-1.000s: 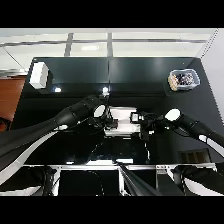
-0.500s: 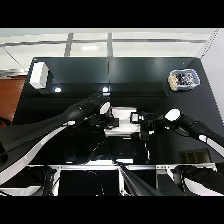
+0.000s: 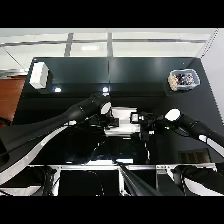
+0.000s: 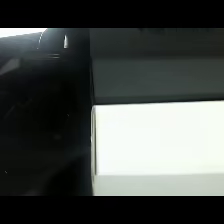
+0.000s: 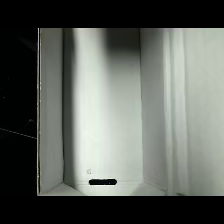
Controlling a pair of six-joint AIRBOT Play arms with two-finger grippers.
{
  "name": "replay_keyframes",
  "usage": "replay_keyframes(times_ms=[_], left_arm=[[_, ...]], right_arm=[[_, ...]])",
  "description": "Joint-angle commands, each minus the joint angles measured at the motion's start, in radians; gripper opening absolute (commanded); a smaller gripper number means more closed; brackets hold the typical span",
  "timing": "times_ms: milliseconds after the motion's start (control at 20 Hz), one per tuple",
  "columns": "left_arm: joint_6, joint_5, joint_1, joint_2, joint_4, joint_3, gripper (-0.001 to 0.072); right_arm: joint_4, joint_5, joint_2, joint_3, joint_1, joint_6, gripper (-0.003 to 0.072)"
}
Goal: Fold the box and place the chain.
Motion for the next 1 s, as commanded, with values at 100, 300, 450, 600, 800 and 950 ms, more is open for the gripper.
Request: replay_keyframes(times_ms=[100,300,450,600,800,950], left_arm=[[-0.004,-0.012,0.005,0.0,0.0,0.001,0.0315],[0.007,-0.002,0.005,0.0,0.0,0.001,0.0027],[0.007,0.006,0.003,0.0,0.0,0.001,0.0028],[0.007,0.007,0.004,0.0,0.0,0.001,0.0028],[0.006,0.001,0.004,0.0,0.0,0.001,0.0029],[0.006,0.001,0.004,0.0,0.0,0.001,0.0029]], right_arm=[[0.001,0.0,-0.001,0.0,0.001,0.001,0.0067],[0.001,0.0,-0.001,0.0,0.001,0.001,0.0067],[0.001,0.0,-0.001,0.0,0.001,0.001,0.0067],[0.001,0.0,-0.001,0.0,0.001,0.001,0.0067],[0.002,0.0,-0.001,0.0,0.001,0.001,0.0067],[0.027,0.0,-0.001,0.0,0.001,0.001,0.0067]])
